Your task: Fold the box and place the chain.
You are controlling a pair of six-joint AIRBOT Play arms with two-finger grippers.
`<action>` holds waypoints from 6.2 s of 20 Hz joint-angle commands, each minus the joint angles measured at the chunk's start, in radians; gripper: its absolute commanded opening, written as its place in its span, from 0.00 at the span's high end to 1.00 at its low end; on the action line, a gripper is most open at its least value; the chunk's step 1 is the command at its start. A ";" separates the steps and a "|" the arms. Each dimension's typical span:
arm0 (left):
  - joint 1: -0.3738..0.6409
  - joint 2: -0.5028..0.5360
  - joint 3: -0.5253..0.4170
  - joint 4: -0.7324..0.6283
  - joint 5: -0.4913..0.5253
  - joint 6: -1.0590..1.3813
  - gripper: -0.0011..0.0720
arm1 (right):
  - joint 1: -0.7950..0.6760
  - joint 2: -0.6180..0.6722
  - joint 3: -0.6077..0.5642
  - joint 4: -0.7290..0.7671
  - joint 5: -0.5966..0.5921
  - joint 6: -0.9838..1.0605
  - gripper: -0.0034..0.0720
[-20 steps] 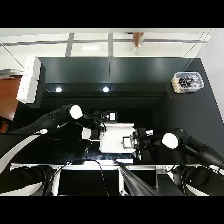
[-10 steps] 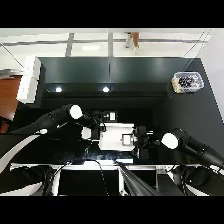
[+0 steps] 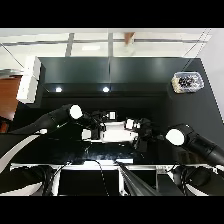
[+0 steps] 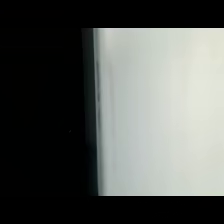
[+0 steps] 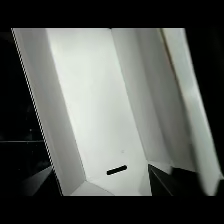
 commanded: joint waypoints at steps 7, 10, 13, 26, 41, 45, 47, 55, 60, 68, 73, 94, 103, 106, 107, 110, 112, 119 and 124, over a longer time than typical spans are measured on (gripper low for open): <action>0.001 0.000 0.000 0.001 0.000 0.002 0.94 | -0.044 0.027 0.004 0.004 -0.085 0.010 0.03; 0.000 0.000 0.000 0.001 0.000 0.002 0.94 | -0.044 0.000 0.004 0.082 -0.087 -0.102 0.03; 0.001 0.000 0.000 0.001 0.000 0.002 0.94 | -0.057 -0.037 0.004 0.195 -0.078 -0.261 0.03; 0.001 0.000 0.000 0.001 0.003 0.002 0.94 | -0.189 -0.213 0.003 0.452 0.072 -0.658 0.03; 0.001 0.000 0.000 0.001 0.004 0.002 0.94 | -0.188 -0.305 0.003 0.459 0.053 -0.697 0.03; 0.000 0.000 0.000 0.001 0.003 0.002 0.94 | -0.189 -0.305 0.003 0.420 0.054 -0.696 0.03; 0.000 0.000 0.000 0.001 0.003 0.002 0.94 | -0.189 -0.305 0.003 0.414 0.055 -0.696 0.03; 0.000 0.000 0.000 0.001 0.003 0.002 0.94 | -0.189 -0.290 0.003 0.387 0.061 -0.678 0.03; 0.000 0.000 0.000 0.001 0.002 0.002 0.94 | -0.188 -0.272 0.003 0.335 0.062 -0.639 0.03; 0.000 0.000 0.000 0.001 0.003 0.002 0.94 | -0.183 -0.272 0.001 0.354 0.045 -0.632 0.04; 0.000 0.000 0.000 0.001 0.003 0.002 0.94 | -0.183 -0.272 0.000 0.354 0.046 -0.632 0.09; 0.001 0.008 0.038 0.029 -0.002 0.001 0.54 | -0.181 -0.273 -0.021 0.354 0.045 -0.614 0.51; 0.088 0.123 0.105 0.209 -0.133 -0.319 0.03 | -0.181 -0.273 -0.021 0.354 0.032 -0.614 0.51; 0.169 0.195 0.105 0.210 -0.243 -0.438 0.35 | -0.181 -0.273 -0.021 0.354 0.024 -0.614 0.51; 0.198 0.210 0.105 0.208 -0.308 -0.486 0.70 | -0.181 -0.273 -0.021 0.354 0.024 -0.614 0.51; 0.262 0.227 0.104 0.195 -0.519 -0.538 0.94 | -0.181 -0.273 -0.021 0.354 0.023 -0.614 0.51; 0.281 0.238 0.099 0.140 -0.555 -0.573 0.95 | -0.181 -0.273 -0.021 0.354 0.024 -0.614 0.51; 0.281 0.253 -0.063 -0.454 -0.288 -0.414 0.94 | -0.181 -0.273 -0.021 0.354 0.023 -0.614 0.51; 0.234 0.201 -0.075 -0.491 -0.085 -0.381 0.94 | -0.181 -0.273 -0.021 0.354 0.022 -0.614 0.51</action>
